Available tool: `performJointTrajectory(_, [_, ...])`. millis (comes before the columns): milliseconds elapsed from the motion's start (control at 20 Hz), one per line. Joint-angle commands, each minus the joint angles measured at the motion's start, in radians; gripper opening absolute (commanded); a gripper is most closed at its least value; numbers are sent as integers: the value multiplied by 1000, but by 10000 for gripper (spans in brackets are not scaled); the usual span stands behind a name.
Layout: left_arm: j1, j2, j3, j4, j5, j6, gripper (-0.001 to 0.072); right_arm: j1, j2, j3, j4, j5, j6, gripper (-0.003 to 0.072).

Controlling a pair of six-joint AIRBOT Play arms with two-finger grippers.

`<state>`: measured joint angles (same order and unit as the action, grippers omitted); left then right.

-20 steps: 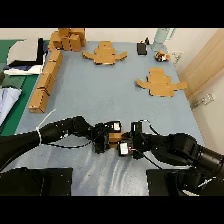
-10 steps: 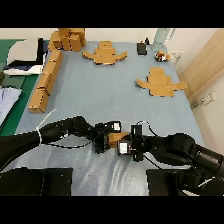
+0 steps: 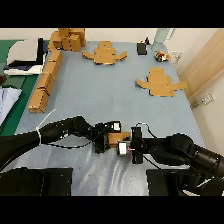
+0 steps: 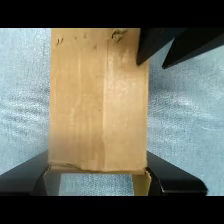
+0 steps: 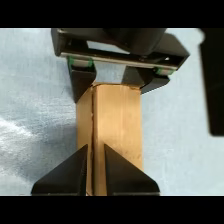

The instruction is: Fold the box.

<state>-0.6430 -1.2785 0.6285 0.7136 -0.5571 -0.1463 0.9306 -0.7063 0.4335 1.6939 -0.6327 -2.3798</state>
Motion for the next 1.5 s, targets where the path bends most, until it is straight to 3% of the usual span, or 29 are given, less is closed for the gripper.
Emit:
performJointTrajectory(0, [1, 0, 0, 0, 0, 0, 526, 0, -12, -3, 18, -3, 1, 159])
performJointTrajectory(200, [1, 0, 0, 0, 0, 0, 526, 0, 58, 26, 41, -29, 103, 160])
performJointTrajectory(300, [1, 0, 0, 0, 0, 0, 526, 0, 104, 55, 101, -103, 369, 159])
performJointTrajectory(350, [1, 0, 0, 0, 0, 0, 526, 0, 117, 66, 145, -146, 530, 111])
performJointTrajectory(400, [1, 0, 0, 0, 0, 0, 526, 0, 129, 69, 189, -197, 686, 2])
performJointTrajectory(600, [1, 0, 0, 0, 0, 0, 526, -7, 127, 33, 415, -371, 810, 2])
performJointTrajectory(800, [1, 0, 0, 0, 0, 0, 526, -54, 66, -30, 649, -360, 642, 1])
performJointTrajectory(950, [1, 0, 0, 0, 0, 0, 526, -162, -100, -19, 875, -407, 348, 2])
performJointTrajectory(1050, [1, 0, 0, 0, 0, 0, 526, -285, -214, 5, 1011, -504, 130, 2])
performJointTrajectory(1250, [1, 0, 0, 0, 0, 0, 526, -612, -298, 41, 1094, -715, -52, 28])
performJointTrajectory(1450, [1, 0, 0, 0, 0, 0, 526, -841, -269, 40, 1093, -744, -27, 63])
